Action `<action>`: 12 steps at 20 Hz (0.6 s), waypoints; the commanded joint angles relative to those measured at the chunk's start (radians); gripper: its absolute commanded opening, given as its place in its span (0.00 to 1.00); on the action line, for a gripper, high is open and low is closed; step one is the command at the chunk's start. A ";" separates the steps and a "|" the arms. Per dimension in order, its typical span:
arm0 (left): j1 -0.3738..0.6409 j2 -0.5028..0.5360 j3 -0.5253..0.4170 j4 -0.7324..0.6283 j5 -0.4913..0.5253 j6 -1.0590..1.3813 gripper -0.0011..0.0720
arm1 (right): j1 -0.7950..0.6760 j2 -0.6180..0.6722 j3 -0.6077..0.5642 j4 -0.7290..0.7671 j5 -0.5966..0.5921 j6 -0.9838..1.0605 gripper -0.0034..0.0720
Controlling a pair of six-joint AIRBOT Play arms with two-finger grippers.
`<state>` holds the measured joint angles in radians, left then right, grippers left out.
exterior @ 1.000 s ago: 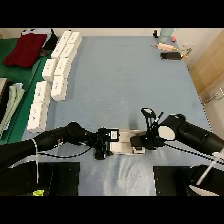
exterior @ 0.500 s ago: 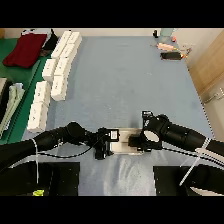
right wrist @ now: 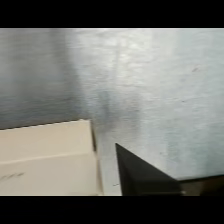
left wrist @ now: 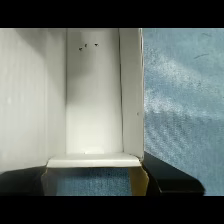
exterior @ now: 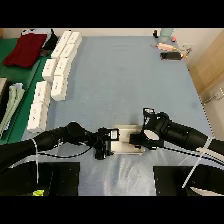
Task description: Fold the box.
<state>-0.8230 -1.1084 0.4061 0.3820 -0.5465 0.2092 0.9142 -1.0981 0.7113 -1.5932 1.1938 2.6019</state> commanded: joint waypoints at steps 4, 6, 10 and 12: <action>0.000 0.001 0.000 0.000 0.004 0.003 0.73 | -0.001 0.149 0.107 -0.038 0.186 -0.047 0.70; 0.000 0.001 0.000 0.000 0.004 0.003 0.73 | -0.005 0.225 0.116 -0.058 0.187 -0.047 0.36; 0.000 0.001 0.000 0.000 0.004 0.003 0.73 | -0.180 0.330 0.112 -0.084 0.255 -0.204 0.05; 0.000 0.001 0.000 0.000 0.004 0.003 0.74 | -0.335 0.327 0.110 -0.060 0.251 -0.368 0.05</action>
<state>-0.8230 -1.1084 0.4061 0.3820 -0.5434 0.2127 0.7307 -0.8047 0.8200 -1.6608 1.4170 2.4191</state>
